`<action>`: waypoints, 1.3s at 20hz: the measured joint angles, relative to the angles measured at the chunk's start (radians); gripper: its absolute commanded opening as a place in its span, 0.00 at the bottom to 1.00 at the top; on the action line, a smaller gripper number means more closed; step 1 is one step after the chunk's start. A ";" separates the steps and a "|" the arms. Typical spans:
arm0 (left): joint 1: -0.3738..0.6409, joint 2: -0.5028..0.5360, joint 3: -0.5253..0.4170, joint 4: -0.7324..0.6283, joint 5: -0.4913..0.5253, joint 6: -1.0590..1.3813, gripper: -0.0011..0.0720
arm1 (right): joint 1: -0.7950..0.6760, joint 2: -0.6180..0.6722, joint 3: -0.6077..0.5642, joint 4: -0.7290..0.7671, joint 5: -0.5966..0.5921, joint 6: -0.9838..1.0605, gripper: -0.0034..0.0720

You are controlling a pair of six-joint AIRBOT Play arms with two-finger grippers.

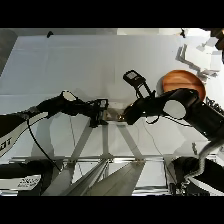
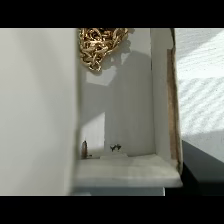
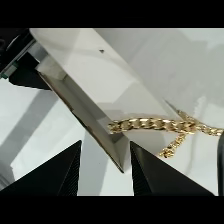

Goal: Fold the box and place the chain.

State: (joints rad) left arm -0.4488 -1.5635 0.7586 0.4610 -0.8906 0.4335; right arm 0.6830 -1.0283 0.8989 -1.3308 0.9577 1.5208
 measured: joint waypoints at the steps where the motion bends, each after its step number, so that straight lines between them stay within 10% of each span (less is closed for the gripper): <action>1: 0.000 0.000 0.000 0.000 0.000 0.000 0.49 | 0.000 0.003 0.000 -0.006 0.001 0.007 0.50; 14: 0.000 0.000 0.000 0.000 0.000 -0.002 0.49 | 0.000 -0.063 -0.008 -0.009 -0.024 0.195 0.48; 26: 0.000 0.000 0.000 0.000 0.000 0.000 0.49 | 0.000 -0.087 -0.011 -0.152 -0.001 0.345 0.07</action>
State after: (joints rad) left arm -0.4484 -1.5635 0.7586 0.4606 -0.8906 0.4332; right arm 0.6830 -1.1149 0.8879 -1.4826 0.9565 1.8656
